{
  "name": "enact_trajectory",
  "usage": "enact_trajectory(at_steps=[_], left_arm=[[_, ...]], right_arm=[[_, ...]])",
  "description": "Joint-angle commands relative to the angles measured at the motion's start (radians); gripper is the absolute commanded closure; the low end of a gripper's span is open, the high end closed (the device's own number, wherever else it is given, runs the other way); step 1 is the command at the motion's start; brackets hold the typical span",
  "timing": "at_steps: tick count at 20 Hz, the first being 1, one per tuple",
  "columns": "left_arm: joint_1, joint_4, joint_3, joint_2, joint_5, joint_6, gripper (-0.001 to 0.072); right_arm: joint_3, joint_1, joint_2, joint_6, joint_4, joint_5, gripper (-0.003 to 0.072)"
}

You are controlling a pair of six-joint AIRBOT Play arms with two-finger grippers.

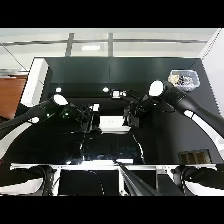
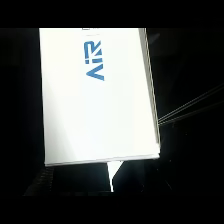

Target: Fold the box and place the chain.

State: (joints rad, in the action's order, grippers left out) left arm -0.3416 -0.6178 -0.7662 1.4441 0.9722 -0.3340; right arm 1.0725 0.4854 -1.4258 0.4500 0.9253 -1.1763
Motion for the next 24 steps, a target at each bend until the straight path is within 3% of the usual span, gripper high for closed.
enact_trajectory(at_steps=[1, 4, 6, 7, 8, 9, 13, 15, 24], left_arm=[[0.001, 0.001, -0.001, 0.000, 0.001, 0.000, 0.0361], [0.001, 0.001, -0.001, 0.000, 0.001, 0.000, 0.0361], [0.001, 0.001, -0.001, 0.000, 0.001, 0.000, 0.0361], [0.001, 0.001, -0.001, 0.000, 0.001, 0.000, 0.0361], [0.001, 0.001, -0.001, 0.000, 0.000, 0.000, 0.0361], [0.001, 0.001, -0.001, 0.000, 0.000, 0.000, 0.0361], [0.001, 0.002, -0.001, 0.000, 0.001, 0.000, 0.0361], [0.001, 0.002, -0.001, 0.000, 0.001, 0.000, 0.0361], [0.001, 0.002, -0.001, 0.000, 0.000, 0.000, 0.0360]], right_arm=[[0.000, -0.009, 0.034, 0.036, 0.008, 0.009, 0.0246], [0.000, -0.045, 0.121, 0.172, 0.008, -0.037, 0.0248], [-0.001, -0.086, 0.153, 0.327, 0.005, -0.137, 0.0250], [-0.012, -0.111, 0.152, 0.402, -0.019, -0.217, 0.0367], [-0.046, -0.130, 0.152, 0.414, -0.074, -0.264, 0.0590], [-0.100, -0.142, 0.151, 0.413, -0.152, -0.256, 0.0672], [-0.262, -0.136, 0.146, 0.414, -0.478, 0.061, 0.0672], [-0.275, -0.126, 0.124, 0.439, -0.526, 0.154, 0.0673], [-0.275, -0.099, -0.004, 0.529, -0.472, 0.182, 0.0672]])
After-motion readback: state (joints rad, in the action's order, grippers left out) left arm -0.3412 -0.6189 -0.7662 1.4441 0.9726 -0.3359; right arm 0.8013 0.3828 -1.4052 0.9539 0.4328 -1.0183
